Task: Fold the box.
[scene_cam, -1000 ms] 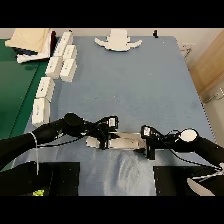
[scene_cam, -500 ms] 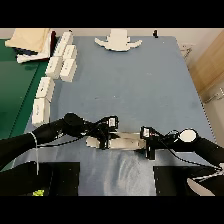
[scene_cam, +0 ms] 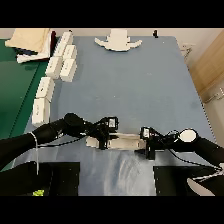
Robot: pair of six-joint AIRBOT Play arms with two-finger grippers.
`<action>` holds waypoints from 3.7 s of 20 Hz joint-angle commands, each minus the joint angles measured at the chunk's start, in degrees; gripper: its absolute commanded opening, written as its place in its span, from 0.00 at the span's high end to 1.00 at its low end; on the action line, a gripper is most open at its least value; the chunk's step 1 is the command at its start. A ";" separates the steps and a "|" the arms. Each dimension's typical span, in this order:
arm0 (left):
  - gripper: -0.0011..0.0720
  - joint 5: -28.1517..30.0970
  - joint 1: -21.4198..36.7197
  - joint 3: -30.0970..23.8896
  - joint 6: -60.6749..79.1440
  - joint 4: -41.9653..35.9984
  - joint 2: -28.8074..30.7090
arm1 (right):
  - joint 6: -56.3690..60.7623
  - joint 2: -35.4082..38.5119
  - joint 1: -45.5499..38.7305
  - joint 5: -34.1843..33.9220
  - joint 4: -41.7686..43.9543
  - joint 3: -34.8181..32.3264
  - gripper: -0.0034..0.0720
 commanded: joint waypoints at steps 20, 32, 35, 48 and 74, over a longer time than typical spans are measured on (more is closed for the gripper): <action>0.97 -26.53 6.91 0.72 -66.60 35.17 27.56 | 0.07 -0.02 0.04 -0.35 0.24 -0.02 0.17; 0.97 -12.00 -3.63 23.61 -90.53 21.00 -1.40 | 0.07 0.00 0.04 -0.35 0.24 -0.02 0.17; 0.97 -9.29 -1.79 24.98 -95.65 19.69 -5.44 | 0.07 0.00 0.04 -0.35 0.24 -0.02 0.17; 0.97 -16.61 1.66 24.96 -99.84 19.80 -17.35 | 0.07 0.00 0.04 -0.37 0.24 -0.02 0.17; 0.97 -16.35 7.61 18.69 -88.43 41.86 11.93 | 0.04 -0.02 0.04 -0.37 0.24 -0.02 0.17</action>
